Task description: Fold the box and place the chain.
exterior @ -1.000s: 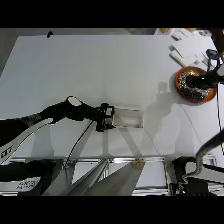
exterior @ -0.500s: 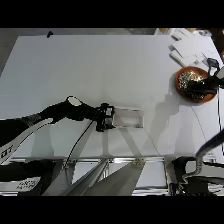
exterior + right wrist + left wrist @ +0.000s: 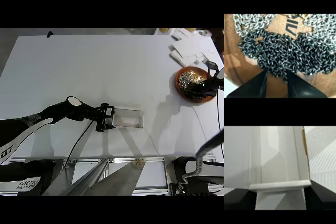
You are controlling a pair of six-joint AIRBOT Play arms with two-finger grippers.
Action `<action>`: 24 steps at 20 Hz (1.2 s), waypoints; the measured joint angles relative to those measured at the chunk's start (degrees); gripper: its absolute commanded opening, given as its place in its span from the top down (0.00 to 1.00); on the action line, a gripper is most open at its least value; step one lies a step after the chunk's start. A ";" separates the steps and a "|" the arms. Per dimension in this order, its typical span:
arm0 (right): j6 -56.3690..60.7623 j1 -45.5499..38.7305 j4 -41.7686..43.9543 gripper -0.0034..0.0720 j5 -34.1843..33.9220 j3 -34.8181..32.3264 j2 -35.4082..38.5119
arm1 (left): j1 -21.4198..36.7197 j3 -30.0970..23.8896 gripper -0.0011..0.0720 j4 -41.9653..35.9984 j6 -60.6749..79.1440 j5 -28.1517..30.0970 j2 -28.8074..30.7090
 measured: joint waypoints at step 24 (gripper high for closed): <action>-9.16 1.53 19.08 0.94 19.74 0.00 43.80 | 0.00 0.00 0.89 0.00 0.00 0.00 0.00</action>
